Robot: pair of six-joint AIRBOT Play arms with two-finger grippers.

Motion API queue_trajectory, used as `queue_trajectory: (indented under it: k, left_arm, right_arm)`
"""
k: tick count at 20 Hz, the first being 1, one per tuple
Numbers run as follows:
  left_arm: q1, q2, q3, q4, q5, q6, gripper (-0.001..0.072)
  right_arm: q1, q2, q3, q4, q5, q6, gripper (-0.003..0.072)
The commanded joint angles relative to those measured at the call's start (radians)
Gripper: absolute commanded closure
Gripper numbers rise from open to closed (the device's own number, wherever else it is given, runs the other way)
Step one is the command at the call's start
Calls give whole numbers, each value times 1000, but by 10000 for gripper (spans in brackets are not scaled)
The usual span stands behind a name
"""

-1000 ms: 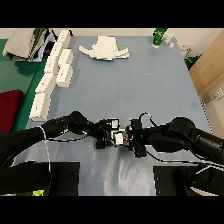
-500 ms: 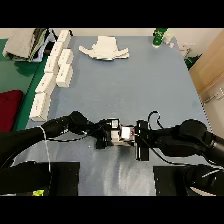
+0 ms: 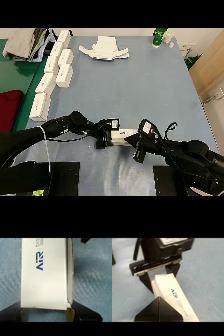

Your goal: Fold the box.

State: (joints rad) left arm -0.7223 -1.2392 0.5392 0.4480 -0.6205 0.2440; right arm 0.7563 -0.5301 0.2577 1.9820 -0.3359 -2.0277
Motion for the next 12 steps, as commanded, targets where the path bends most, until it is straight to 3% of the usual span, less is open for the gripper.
queue_trajectory:
  k: [1, 7, 12]
  left_arm:
    - [0, 0, 0, 0, 0, 0, 190]
    - [0, 0, 0, 0, 0, 0, 189]
    - [0, 0, 0, 0, 0, 0, 190]
  right_arm:
    - [0, -15, -41, 19, 161, 110, 684]
    - [2, -126, -41, 19, 222, 173, 684]
    - [55, -143, -42, 19, 223, 174, 684]
